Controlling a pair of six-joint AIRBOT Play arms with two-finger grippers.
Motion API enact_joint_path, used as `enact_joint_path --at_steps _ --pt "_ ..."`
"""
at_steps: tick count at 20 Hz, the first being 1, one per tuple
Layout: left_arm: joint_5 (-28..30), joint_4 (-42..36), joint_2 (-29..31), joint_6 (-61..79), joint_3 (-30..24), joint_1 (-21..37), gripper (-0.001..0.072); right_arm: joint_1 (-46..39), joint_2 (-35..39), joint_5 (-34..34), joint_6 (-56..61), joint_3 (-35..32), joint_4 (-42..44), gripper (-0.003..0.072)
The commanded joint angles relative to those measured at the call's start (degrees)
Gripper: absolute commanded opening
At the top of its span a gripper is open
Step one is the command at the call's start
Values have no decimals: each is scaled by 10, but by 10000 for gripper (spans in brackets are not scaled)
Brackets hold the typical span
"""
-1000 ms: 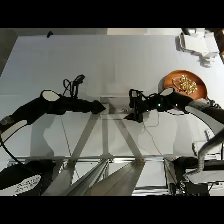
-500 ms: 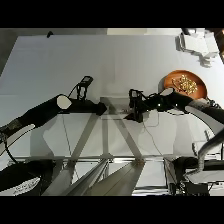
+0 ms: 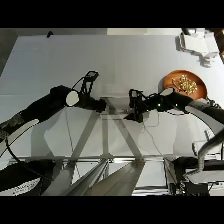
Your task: Fold the box and place the chain.
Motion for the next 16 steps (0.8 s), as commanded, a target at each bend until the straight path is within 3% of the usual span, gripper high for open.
enact_joint_path --at_steps 1,4,7,10,16 --pt "-10 52 -15 -122 12 -20 392 0 0 0 0 1 0 499" --pt "-11 53 -31 -152 14 -40 389 0 0 0 0 1 0 499" --pt "-28 65 -50 -170 33 -56 334 0 0 0 0 1 0 499" --pt "-69 131 -62 -228 60 -69 271 0 0 0 0 1 0 499" --pt "-103 149 -89 -264 63 -86 258 0 0 0 0 1 0 499"
